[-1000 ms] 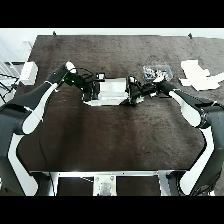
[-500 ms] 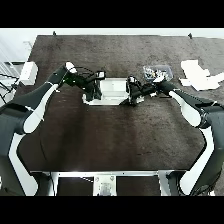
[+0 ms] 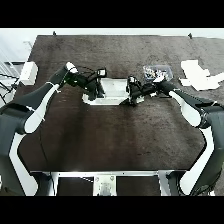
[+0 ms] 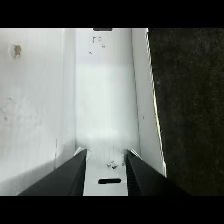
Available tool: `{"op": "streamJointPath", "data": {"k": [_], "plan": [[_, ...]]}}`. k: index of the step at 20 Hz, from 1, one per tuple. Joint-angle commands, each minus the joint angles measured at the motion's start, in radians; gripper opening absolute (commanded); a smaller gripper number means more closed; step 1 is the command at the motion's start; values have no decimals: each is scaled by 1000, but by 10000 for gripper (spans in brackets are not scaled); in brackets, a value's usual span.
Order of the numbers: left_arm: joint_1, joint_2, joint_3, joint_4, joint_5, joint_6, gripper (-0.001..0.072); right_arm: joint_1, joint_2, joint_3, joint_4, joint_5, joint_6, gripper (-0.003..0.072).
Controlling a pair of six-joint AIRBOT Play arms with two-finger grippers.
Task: Fold the box and place the chain.
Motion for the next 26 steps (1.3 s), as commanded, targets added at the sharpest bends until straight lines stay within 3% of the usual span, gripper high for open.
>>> {"op": "streamJointPath", "data": {"k": [1,2,3,9,10,11,17,18,19,26], "plan": [[0,0,0,-7,-1,0,329,1,0,0,0,1,0,589],[0,0,0,-8,0,-1,410,1,0,0,0,1,0,589],[0,0,0,-10,1,-1,424,1,0,0,0,1,0,589],[0,0,0,-12,2,-3,427,1,0,0,0,1,0,589],[0,0,0,-16,-4,-3,552,1,0,0,0,1,0,589],[0,0,0,-19,-2,-21,625,1,0,0,0,0,0,589],[0,0,0,-18,-3,-27,630,1,0,0,0,0,0,589],[0,0,0,-18,-2,-32,705,1,0,0,0,0,0,589],[0,0,0,-18,1,-46,715,1,0,0,0,1,0,589],[1,0,0,-15,-1,-71,692,1,0,0,0,1,0,589]]}}
